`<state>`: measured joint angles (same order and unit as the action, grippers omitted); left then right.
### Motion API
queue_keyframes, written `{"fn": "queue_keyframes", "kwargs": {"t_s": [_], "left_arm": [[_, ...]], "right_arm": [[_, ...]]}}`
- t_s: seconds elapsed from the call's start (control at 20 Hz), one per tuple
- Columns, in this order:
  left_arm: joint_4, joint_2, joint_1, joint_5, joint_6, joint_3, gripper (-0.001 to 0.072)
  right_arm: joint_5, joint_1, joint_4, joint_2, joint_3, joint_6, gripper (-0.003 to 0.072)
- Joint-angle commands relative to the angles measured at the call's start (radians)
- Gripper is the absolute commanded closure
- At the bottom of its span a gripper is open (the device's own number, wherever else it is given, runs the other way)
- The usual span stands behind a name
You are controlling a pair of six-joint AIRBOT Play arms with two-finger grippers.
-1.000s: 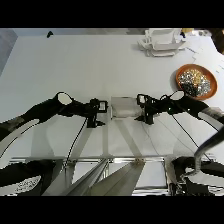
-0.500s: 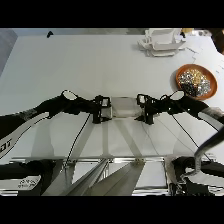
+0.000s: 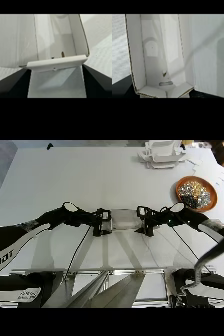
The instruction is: Fold the box and place the chain.
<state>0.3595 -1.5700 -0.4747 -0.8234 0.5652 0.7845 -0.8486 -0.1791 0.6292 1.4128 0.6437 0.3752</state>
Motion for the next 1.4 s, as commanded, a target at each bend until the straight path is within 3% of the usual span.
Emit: {"fn": "queue_keyframes", "kwargs": {"t_s": [0.0, 0.6, 0.65, 0.75, 0.8, 1.35], "left_arm": [[-0.009, -0.001, -0.003, -0.008, -0.001, 0.001, 0.0006], [-0.059, -0.014, -0.037, -0.003, -0.005, 0.002, 0.0021], [-0.060, -0.014, -0.037, -0.003, -0.005, 0.002, 0.0101], [-0.060, -0.014, -0.037, -0.003, -0.005, 0.002, 0.0510], [-0.061, -0.014, -0.037, -0.003, -0.005, 0.002, 0.0680], [-0.059, -0.014, -0.037, 0.000, -0.005, 0.002, 0.0697]], "right_arm": [[0.000, 0.000, 0.000, 0.000, 0.000, 0.000, 0.0371], [0.000, 0.000, 0.000, 0.000, 0.000, 0.000, 0.0371], [0.000, 0.000, 0.000, 0.000, 0.000, 0.000, 0.0371], [0.000, 0.000, 0.000, 0.000, 0.000, 0.000, 0.0371], [0.000, 0.000, 0.000, 0.000, 0.000, 0.000, 0.0371], [0.000, 0.000, 0.000, 0.000, 0.000, 0.000, 0.0371]]}}
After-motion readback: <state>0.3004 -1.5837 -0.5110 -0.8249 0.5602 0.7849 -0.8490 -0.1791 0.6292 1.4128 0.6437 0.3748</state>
